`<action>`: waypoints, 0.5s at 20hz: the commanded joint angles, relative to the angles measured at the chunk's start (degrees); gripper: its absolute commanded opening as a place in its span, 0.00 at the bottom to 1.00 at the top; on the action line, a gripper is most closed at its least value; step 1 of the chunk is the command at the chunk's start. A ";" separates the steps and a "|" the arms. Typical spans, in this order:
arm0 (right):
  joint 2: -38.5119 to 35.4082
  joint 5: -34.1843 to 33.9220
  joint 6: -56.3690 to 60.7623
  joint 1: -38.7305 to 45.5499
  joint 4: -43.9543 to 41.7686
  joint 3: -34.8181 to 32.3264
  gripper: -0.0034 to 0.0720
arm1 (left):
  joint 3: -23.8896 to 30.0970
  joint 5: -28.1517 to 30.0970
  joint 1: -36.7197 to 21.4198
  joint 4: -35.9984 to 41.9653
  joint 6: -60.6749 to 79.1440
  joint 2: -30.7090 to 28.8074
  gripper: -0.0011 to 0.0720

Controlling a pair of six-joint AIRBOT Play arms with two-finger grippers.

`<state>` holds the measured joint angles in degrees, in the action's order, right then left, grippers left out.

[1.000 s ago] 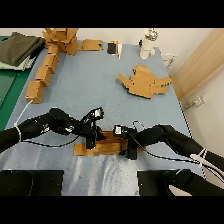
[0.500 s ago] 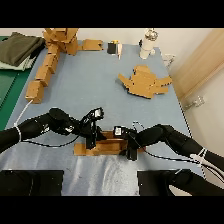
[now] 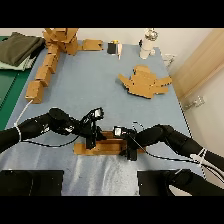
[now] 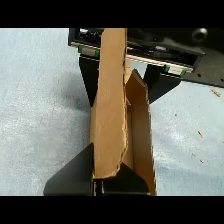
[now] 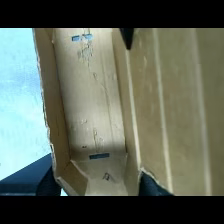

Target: Fold the box.

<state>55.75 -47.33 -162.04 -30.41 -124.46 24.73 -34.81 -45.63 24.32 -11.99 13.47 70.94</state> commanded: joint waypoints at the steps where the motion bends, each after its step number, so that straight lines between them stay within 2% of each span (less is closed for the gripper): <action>1: 0.02 2.01 0.00 -0.04 0.00 0.02 0.78 | 0.00 0.02 -0.02 0.02 0.00 -0.04 0.03; 10: 3.21 2.75 0.02 -0.07 -0.31 0.02 0.78 | -0.02 0.00 -0.02 0.42 0.00 -0.04 0.03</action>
<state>57.67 -44.80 -162.25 -30.41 -124.70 24.80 -34.83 -45.60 24.32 -11.84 13.47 70.94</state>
